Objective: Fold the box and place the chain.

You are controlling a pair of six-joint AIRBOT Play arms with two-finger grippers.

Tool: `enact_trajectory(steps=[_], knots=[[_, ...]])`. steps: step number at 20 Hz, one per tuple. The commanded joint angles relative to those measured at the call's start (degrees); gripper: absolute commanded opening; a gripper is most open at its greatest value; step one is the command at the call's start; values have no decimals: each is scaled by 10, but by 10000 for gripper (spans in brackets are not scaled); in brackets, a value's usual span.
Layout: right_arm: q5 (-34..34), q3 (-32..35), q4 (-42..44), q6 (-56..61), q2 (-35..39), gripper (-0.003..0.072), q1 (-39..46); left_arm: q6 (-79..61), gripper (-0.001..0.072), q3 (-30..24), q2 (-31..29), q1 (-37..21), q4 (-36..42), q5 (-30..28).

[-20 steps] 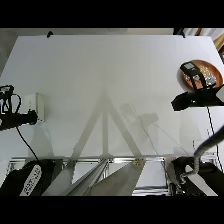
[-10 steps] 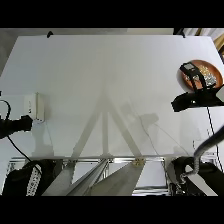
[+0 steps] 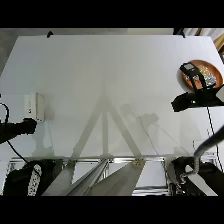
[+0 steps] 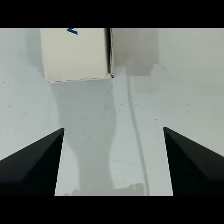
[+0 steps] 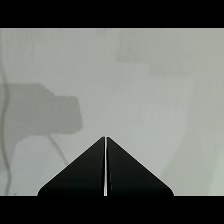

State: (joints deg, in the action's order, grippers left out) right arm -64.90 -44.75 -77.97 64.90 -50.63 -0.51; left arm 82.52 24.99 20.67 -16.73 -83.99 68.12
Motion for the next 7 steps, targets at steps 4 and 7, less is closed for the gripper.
enact_trajectory(steps=[4,7], knots=[[0,-1,0,0,0,17,0,0,700,0,-1,0,11,-2],[0,-1,0,0,0,17,0,0,700,0,-1,0,11,-6]])
